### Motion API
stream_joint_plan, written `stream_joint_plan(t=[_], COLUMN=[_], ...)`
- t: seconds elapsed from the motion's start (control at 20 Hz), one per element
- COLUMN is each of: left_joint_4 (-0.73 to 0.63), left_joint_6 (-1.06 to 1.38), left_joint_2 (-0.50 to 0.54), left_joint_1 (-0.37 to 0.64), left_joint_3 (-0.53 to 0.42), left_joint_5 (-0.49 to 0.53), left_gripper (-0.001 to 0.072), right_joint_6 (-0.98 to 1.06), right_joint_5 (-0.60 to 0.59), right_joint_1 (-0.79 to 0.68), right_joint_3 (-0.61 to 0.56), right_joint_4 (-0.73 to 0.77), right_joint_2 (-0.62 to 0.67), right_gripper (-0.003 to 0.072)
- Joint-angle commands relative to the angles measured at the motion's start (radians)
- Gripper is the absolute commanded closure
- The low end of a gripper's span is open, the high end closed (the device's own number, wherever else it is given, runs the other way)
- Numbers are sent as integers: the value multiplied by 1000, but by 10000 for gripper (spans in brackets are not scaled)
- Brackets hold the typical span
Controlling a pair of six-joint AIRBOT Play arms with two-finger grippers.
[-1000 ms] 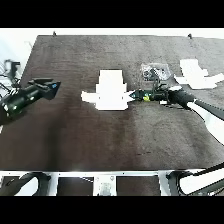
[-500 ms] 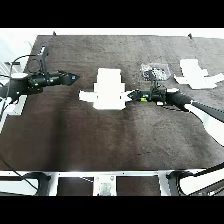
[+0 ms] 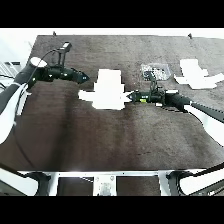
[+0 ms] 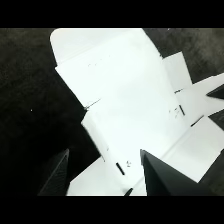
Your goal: Fold the box and place the chain.
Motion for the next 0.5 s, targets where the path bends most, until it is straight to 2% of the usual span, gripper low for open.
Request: stream_joint_plan(t=[0.0,0.3,0.45], left_joint_4=[133,110,76], left_joint_6=[-125,-189,-190], left_joint_2=[-129,-333,-391], left_joint_1=[-21,-27,-27], left_joint_3=[199,457,519], left_joint_5=[-154,-278,-263], left_gripper=[195,195,195], right_joint_6=[-38,-63,-63], right_joint_5=[-4,-3,-3], right_joint_1=[1,1,1], right_joint_3=[-1,-1,-2], right_joint_4=[0,0,0], right_joint_2=[0,0,0], right_gripper=[675,675,675])
